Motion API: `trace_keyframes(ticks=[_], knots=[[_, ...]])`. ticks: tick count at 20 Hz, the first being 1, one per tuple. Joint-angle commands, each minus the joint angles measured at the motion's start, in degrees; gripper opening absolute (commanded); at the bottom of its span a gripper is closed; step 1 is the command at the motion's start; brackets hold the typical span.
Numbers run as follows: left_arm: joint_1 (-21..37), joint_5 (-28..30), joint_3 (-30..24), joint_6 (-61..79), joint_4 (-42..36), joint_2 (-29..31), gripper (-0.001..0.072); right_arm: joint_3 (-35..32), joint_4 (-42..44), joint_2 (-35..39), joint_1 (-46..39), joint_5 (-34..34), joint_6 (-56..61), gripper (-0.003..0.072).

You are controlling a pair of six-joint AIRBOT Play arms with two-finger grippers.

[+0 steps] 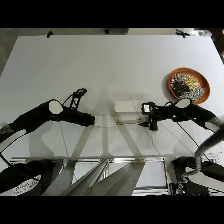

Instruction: Fold the box and place the chain.

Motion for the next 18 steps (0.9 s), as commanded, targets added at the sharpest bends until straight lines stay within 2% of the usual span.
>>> trace_keyframes(ticks=[1, 4, 13, 18], knots=[[-0.09, 0.04, -0.04, 1.38, -0.63, -0.24, 0.0009, -0.02, 0.00, 0.00, 0.02, 0.02, 0.02, 0.0398], [-0.09, -0.09, -0.04, 5.03, -3.78, -0.24, 0.0009, 0.00, 0.00, 0.02, 0.02, 0.02, 0.00, 0.0398], [-0.83, 0.07, -0.04, 7.34, -5.62, -0.28, 0.0009, -0.02, 0.00, 0.00, 0.02, 0.02, 0.00, 0.0398], [-2.58, 2.43, -0.04, 7.52, -7.50, -0.48, 0.0010, -0.02, 0.00, 0.00, 0.02, 0.02, 0.00, 0.0398]])
